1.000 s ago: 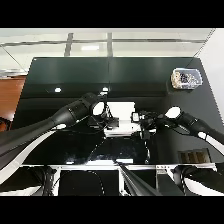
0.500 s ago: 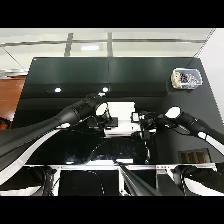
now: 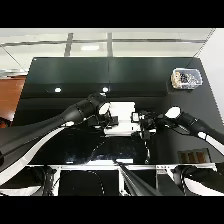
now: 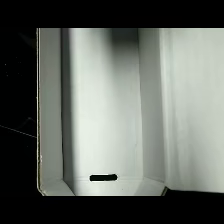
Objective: Fold the box and place the chain.
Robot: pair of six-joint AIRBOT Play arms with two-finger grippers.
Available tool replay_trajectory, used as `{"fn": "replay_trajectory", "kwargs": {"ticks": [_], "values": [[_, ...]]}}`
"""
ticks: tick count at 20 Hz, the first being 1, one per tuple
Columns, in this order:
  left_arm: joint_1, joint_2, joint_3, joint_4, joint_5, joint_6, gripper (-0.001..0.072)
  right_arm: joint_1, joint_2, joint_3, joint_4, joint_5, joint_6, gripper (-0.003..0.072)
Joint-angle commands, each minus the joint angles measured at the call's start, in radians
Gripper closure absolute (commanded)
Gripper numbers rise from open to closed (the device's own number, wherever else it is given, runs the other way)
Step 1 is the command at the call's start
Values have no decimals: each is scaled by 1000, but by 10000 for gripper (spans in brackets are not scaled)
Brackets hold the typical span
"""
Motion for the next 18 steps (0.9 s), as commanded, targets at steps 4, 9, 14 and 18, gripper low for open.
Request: {"fn": "replay_trajectory", "kwargs": {"ticks": [4,9,14,18], "values": [[-2,-11,6,3,19,-16,437,1,1,1,0,1,0,363],[-3,-13,6,-2,18,-15,682,1,1,1,0,1,0,363],[-2,-13,6,-19,16,-15,566,1,1,1,0,1,0,363],[-2,-13,6,-18,13,-23,163,1,1,1,-1,1,0,363]]}}
